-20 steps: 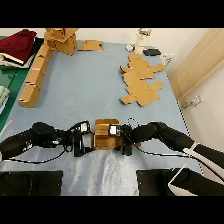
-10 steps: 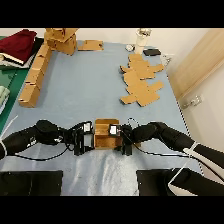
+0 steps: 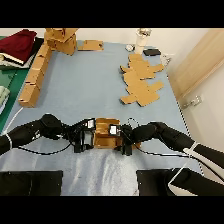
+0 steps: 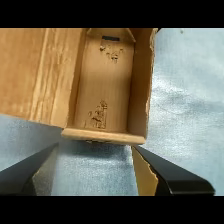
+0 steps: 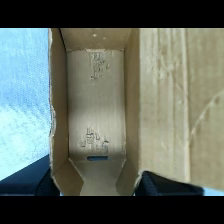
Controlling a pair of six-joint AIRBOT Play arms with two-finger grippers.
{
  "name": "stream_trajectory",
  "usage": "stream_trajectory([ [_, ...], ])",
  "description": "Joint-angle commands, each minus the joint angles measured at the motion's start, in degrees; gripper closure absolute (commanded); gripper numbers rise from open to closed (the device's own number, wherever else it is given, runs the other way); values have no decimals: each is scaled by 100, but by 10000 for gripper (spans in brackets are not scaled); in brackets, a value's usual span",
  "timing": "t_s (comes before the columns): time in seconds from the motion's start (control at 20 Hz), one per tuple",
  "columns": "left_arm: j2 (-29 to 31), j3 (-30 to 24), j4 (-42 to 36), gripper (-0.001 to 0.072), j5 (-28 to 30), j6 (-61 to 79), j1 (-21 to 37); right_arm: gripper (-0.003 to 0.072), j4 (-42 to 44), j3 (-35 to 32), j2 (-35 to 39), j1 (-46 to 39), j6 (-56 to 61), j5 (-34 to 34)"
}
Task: Fold the box.
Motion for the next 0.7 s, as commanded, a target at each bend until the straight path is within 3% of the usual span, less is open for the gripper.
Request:
stream_trajectory([
  [0.0, -13, 46, 118, 12, -354, 269, 4, 129, 2, 0, 0, 0, 0, 2],
  [0.4, -85, 46, -509, 12, -208, 866, 7, 129, 2, 0, 0, 0, 0, 2],
  [0.65, -192, 46, -520, 12, -273, 975, 7, 129, 2, 0, 0, 0, 0, 2],
])
